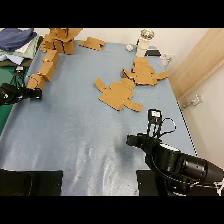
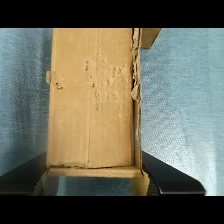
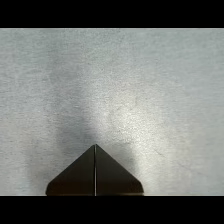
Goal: Fold the box.
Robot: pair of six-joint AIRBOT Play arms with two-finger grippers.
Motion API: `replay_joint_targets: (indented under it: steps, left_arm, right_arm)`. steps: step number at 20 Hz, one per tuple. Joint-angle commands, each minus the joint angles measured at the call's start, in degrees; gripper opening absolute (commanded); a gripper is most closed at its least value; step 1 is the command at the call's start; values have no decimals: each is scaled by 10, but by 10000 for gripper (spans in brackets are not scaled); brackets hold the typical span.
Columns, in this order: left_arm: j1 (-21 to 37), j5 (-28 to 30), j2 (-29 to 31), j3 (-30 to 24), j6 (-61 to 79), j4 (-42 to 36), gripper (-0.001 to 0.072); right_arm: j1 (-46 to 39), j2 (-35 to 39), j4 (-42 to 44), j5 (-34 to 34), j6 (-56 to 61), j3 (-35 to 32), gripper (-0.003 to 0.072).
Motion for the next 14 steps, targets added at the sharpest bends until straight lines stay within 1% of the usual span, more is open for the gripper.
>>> replay_joint_targets:
  steps: [1, 3, 6, 10, 12, 13, 14]
  left_arm:
    - [2, -4, -2, 3, -3, 0, 701]
    - [5, -16, -1, 3, -12, 0, 701]
    - [24, -75, 12, 3, -35, 2, 701]
    - [82, -197, 64, 3, -35, 8, 701]
    - [112, -276, 97, 3, -35, 27, 701]
    - [121, -325, 112, 3, -35, 31, 700]
    - [123, -376, 124, 3, -35, 31, 576]
  right_arm:
    - [0, 0, 0, 3, 1, 5, 4]
    - [0, 0, 0, 2, 1, 10, 4]
    - [0, 0, 3, 2, 1, 12, 4]
    - [0, 0, 34, 3, -11, 12, 4]
    - [-1, 0, 63, 3, -26, 12, 4]
    - [-11, -1, 82, 3, -29, 12, 4]
    - [-30, -3, 94, 11, -49, 12, 4]
